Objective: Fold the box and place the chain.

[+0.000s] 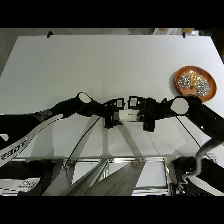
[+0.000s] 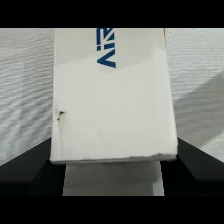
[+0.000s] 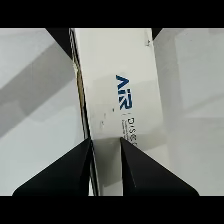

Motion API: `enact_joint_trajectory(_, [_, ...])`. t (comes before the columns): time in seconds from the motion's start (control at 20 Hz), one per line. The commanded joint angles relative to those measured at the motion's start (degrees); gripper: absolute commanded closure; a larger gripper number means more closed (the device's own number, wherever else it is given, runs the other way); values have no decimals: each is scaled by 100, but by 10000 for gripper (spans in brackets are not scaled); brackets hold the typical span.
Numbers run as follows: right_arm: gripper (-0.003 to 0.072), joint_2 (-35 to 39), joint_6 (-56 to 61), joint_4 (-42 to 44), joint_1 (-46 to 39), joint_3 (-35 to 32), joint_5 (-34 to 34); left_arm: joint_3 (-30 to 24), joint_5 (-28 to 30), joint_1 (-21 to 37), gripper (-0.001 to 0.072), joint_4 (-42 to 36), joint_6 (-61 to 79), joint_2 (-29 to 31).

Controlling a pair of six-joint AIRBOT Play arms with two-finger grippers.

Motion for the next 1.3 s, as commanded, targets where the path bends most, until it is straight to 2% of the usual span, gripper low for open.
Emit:
enact_joint_trajectory(0.0, [417,35,-11,476,4,-26,133,-2,37,0,437,-17,-13,4])
enact_joint_trajectory(0.05, [359,63,-9,531,4,-26,116,-2,37,0,437,-17,-13,4])
enact_joint_trajectory(0.2, [350,160,-7,623,0,-26,111,-2,37,0,437,-17,-13,4])
enact_joint_trajectory(0.3, [354,216,-9,1008,0,-26,68,0,39,0,437,-17,-13,4])
enact_joint_trajectory(0.35, [408,232,-9,1252,0,-26,-39,0,37,0,437,-17,-13,4])
enact_joint_trajectory(0.4, [534,221,-9,1377,0,-26,-179,0,37,0,437,-17,-13,4])
enact_joint_trajectory(0.45, [610,205,-2,1381,0,-26,-330,0,37,0,437,-17,-13,4])
enact_joint_trajectory(0.5, [633,166,11,1353,0,-26,-417,-2,37,0,437,-17,-13,4])
enact_joint_trajectory(0.7, [633,-120,302,1316,0,-28,-385,0,39,0,437,-17,-13,4])
enact_joint_trajectory(1.0, [644,-323,321,1115,0,-28,129,0,37,0,437,-17,-13,4])
enact_joint_trajectory(1.25, [647,-323,317,1058,0,-105,44,-2,37,0,437,-17,-13,4])
